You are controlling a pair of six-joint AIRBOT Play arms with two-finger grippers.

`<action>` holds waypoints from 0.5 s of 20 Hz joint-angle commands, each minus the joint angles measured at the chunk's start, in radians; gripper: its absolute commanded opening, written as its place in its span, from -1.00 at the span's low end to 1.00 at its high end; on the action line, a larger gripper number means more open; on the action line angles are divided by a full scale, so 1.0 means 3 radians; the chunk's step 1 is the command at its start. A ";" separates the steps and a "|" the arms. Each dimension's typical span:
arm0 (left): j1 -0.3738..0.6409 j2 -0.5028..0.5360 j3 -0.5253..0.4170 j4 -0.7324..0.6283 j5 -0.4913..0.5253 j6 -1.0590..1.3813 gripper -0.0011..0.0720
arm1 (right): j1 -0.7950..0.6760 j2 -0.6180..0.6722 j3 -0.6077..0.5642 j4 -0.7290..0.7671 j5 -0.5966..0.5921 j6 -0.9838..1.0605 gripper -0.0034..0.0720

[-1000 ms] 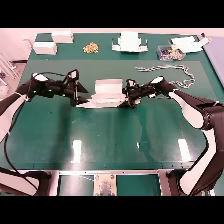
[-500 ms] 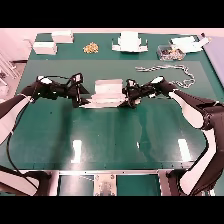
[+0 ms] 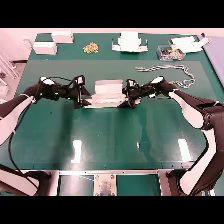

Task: Fold the box and place the chain.

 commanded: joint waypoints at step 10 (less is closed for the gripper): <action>-0.0042 -0.0041 0.0003 -0.0294 0.0153 0.0149 -0.01 | 0.0001 0.0001 0.0000 0.0001 -0.0001 0.0001 0.60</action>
